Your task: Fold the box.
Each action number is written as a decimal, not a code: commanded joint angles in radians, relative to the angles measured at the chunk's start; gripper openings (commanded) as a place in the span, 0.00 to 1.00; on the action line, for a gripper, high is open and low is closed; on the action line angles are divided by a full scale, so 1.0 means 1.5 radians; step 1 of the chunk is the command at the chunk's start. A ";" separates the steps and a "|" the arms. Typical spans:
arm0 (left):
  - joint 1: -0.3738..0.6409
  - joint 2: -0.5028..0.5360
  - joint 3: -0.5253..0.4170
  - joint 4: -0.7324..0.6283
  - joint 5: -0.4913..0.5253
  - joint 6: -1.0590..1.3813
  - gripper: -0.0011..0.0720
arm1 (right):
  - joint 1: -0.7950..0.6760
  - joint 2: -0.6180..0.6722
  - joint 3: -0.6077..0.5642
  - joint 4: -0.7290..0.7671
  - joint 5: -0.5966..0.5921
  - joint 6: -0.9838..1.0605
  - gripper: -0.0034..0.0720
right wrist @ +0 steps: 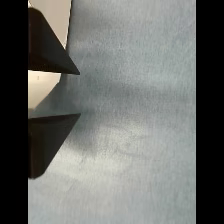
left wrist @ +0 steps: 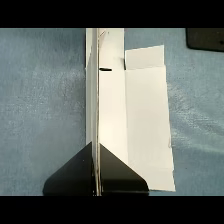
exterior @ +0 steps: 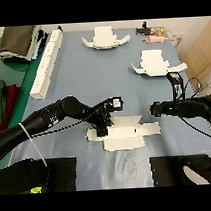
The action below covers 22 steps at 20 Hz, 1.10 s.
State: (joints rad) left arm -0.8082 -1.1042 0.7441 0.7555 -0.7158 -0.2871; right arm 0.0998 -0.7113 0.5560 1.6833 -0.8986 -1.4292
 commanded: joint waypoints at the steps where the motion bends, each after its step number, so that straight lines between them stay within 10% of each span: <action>1: 0.000 -0.009 0.001 -0.009 0.001 0.007 0.03 | 0.000 0.000 -0.001 0.001 -0.005 0.000 0.55; 22: 0.041 -0.005 0.001 -0.039 -0.016 0.051 0.03 | 0.000 0.000 -0.001 0.001 -0.023 0.000 0.55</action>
State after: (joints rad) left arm -0.7494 -1.1286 0.7441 0.6781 -0.7570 -0.2024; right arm 0.0998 -0.7113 0.5556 1.6840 -0.9321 -1.4292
